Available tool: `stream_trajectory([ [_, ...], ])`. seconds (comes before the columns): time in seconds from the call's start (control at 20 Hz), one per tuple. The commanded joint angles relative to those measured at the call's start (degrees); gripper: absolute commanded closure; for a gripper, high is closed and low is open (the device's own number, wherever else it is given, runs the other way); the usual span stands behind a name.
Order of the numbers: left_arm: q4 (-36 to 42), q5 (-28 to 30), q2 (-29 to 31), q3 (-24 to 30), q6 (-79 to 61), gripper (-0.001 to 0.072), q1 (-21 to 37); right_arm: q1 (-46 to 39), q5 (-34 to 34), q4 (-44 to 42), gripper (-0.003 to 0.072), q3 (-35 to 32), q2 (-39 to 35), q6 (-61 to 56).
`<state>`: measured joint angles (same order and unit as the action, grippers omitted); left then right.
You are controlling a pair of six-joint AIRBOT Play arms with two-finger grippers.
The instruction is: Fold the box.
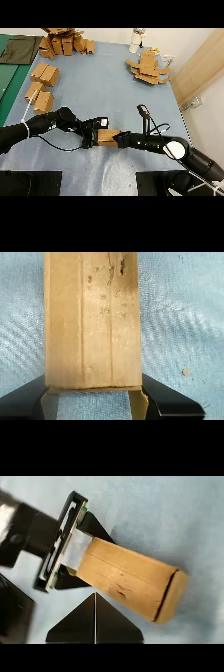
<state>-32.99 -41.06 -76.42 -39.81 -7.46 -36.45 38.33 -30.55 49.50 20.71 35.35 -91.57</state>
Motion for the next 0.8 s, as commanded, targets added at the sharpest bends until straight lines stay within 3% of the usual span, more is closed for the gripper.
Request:
stream_trajectory([
  [0.0, -0.02, 0.00, -0.02, 0.00, 0.00, 0.0395, 0.00, 0.02, 12.85, -20.96, 0.0684, -7.50, -0.48, -1.42],
  [0.4, -0.02, -0.02, -0.02, 0.00, 0.00, 0.0395, 0.00, 0.04, 12.35, -19.85, 0.0684, -8.04, 5.95, -0.90],
  [0.75, -0.02, 0.00, -0.02, 0.00, 0.00, 0.0395, 0.00, 0.02, 11.58, -19.69, 0.0683, -8.04, 6.29, -0.92],
])
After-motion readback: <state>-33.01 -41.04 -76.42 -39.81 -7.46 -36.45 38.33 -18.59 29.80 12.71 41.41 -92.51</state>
